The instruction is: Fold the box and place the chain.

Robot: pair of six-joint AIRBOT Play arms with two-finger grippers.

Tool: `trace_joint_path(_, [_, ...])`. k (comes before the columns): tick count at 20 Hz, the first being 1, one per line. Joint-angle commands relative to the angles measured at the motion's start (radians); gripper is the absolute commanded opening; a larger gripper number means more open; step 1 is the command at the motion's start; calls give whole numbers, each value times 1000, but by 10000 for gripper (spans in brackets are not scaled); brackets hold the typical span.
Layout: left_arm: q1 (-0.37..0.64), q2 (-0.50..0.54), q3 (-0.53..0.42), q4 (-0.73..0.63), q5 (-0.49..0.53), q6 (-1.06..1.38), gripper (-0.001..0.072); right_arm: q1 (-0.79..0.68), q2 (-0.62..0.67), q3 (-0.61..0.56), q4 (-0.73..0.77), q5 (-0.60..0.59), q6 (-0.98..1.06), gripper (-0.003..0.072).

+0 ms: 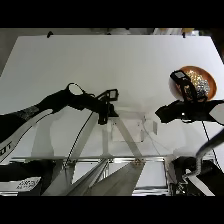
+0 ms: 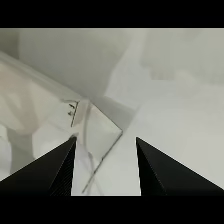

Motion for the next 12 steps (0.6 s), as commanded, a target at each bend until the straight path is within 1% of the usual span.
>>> trace_joint_path(1, [-48, -6, 0, 0, 126, 7, 3, 1, 4, 20, -45, 27, -13, 415])
trace_joint_path(3, [-32, -32, 0, -55, 77, 0, 2, 1, 4, 19, -46, 31, -13, 415])
trace_joint_path(5, [-13, -45, -12, -55, 18, 0, 0, 1, 4, 20, -47, 30, -13, 415])
trace_joint_path(6, [-3, -42, -27, -55, 4, 0, 0, 1, 4, 20, -46, 30, -13, 415])
trace_joint_path(10, [28, -23, -93, -70, 2, 14, -1, 1, 4, 19, -45, 30, -13, 415])
trace_joint_path(12, [26, -23, -95, -71, 0, 45, 1, 1, 4, 19, -43, 29, -13, 415])
